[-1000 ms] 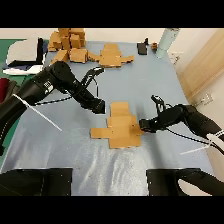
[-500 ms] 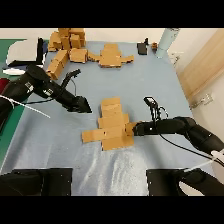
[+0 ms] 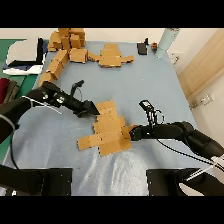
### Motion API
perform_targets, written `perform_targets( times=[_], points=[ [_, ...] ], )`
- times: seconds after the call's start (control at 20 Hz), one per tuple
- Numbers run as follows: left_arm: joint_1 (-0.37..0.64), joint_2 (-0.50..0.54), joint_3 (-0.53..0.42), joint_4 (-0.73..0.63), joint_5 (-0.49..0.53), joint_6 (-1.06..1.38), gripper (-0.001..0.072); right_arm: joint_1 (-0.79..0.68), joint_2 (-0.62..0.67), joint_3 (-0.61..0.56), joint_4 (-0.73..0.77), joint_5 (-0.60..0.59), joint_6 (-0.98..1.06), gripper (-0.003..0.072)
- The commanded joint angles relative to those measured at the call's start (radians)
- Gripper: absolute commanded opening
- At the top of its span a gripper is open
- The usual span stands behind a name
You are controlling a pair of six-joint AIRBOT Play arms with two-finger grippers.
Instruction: Fold the box.
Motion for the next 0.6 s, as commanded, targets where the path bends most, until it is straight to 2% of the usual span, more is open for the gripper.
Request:
perform_targets(
  times=[0.0,0.15,0.2,0.3,0.35,0.4,0.55],
  points=[
    [-0.056,-0.107,0.039,-0.077,0.003,0.08,0.0667,0.004,0.001,-0.001,-0.004,0.002,0.0,0.0004],
    [-0.095,-0.146,0.092,-0.079,-0.007,0.123,0.0633,0.004,0.001,-0.001,-0.008,0.001,0.0,0.0004],
    [-0.103,-0.147,0.108,-0.079,-0.016,0.146,0.0535,0.004,0.001,-0.001,-0.008,0.001,0.0,0.0004],
    [-0.106,-0.147,0.137,-0.079,-0.031,0.166,0.0505,0.004,0.001,-0.001,-0.011,0.001,0.0,0.0004],
    [-0.106,-0.148,0.146,-0.077,-0.047,0.182,0.0387,0.004,0.001,-0.001,-0.014,0.001,0.0,0.0004],
    [-0.106,-0.148,0.147,-0.075,-0.065,0.191,0.0344,0.004,0.001,-0.001,-0.015,0.002,0.0,0.0004],
    [-0.109,-0.148,0.147,-0.029,-0.13,0.189,0.0344,0.004,0.001,-0.001,-0.024,0.002,0.0,0.0004]
  ],
)
